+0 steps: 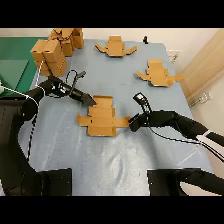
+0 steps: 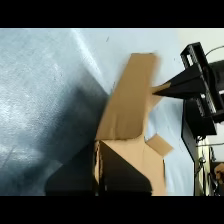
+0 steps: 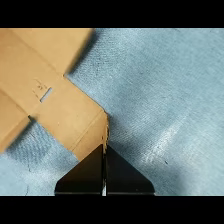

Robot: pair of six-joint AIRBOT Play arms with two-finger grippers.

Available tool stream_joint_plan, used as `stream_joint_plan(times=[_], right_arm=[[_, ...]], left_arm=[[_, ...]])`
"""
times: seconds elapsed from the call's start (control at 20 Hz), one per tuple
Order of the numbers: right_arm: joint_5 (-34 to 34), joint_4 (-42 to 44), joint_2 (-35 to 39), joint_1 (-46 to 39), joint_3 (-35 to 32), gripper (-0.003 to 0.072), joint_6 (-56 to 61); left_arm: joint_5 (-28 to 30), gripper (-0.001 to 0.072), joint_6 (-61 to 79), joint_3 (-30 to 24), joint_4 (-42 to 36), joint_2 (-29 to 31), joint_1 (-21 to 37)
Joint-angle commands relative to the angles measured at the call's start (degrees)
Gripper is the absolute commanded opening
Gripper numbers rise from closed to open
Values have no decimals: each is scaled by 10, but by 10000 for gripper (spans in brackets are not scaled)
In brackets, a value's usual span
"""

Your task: Fold the box.

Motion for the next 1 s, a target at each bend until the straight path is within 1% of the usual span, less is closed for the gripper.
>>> stream_joint_plan(times=[0.0,0.15,0.2,0.25,0.3,0.35,0.4,0.5,0.55,0.6,0.65,0.75,0.8,0.85,0.9,0.95], right_arm=[[1,0,0,0,0,9,0],[-6,-4,4,-1,1,10,3],[-13,-13,9,-1,1,64,3],[-24,-38,19,-2,1,283,5],[-40,-75,34,-5,1,408,26],[-63,-136,53,-10,1,419,72],[-95,-212,77,-15,1,446,131],[-166,-364,129,-16,1,558,225],[-198,-416,161,-16,1,577,237],[-210,-416,195,-16,1,578,233],[-210,-386,224,-7,1,578,192],[-208,-280,269,40,1,574,24],[-201,-261,278,77,1,539,-8],[-193,-265,278,111,1,510,-8],[-180,-270,269,140,1,510,-8],[-153,-269,255,167,1,511,-7]], left_arm=[[-14,25,49,1,7,1,0],[-50,25,59,12,1,1,3],[-68,23,88,20,1,1,2],[-78,20,104,30,1,2,2],[-73,16,112,37,-2,7,2],[-65,15,139,38,-12,17,2],[-57,14,169,38,-21,29,2],[-41,14,199,38,-26,58,1],[-40,14,216,38,-27,73,1],[-38,14,228,38,-28,86,1],[-37,14,240,36,-28,97,1],[-33,14,263,17,-29,116,1],[-30,14,268,2,-29,120,1],[-29,14,272,-14,-29,120,1],[-30,14,280,-33,-29,120,1],[-26,14,286,-50,-31,120,1]])
